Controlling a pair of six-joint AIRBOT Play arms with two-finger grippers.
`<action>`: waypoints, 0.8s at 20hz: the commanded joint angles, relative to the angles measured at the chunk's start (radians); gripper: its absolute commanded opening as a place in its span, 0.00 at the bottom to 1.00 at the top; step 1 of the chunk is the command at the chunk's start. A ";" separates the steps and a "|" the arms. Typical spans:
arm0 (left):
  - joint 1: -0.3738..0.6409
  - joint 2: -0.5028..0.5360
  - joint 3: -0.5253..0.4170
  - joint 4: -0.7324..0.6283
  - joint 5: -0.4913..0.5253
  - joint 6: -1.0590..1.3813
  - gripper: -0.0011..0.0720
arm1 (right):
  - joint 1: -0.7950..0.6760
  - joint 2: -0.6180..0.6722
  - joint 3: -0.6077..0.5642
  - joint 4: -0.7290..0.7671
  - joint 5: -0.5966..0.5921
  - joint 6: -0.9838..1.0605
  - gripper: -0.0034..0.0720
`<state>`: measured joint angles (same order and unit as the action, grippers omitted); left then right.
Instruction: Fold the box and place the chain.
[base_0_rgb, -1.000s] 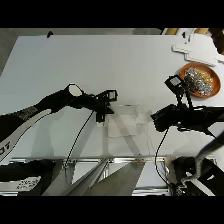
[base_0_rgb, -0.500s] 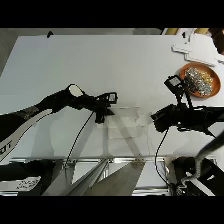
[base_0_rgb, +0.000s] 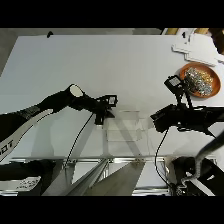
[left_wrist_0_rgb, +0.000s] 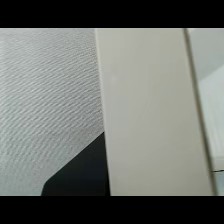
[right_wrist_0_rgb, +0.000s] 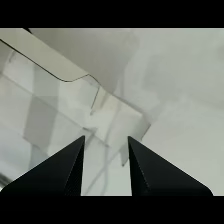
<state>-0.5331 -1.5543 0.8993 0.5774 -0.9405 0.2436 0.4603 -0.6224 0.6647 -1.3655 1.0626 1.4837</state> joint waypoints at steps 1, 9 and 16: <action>0.000 -0.001 0.000 0.000 0.001 0.003 0.03 | 0.001 0.001 0.001 0.001 0.001 0.000 0.44; 0.000 -0.001 0.000 0.000 0.001 0.003 0.03 | 0.001 0.001 0.001 0.001 0.000 0.000 0.44; 0.000 -0.001 0.000 0.000 0.001 0.003 0.03 | 0.001 0.001 0.001 0.001 0.000 -0.029 0.44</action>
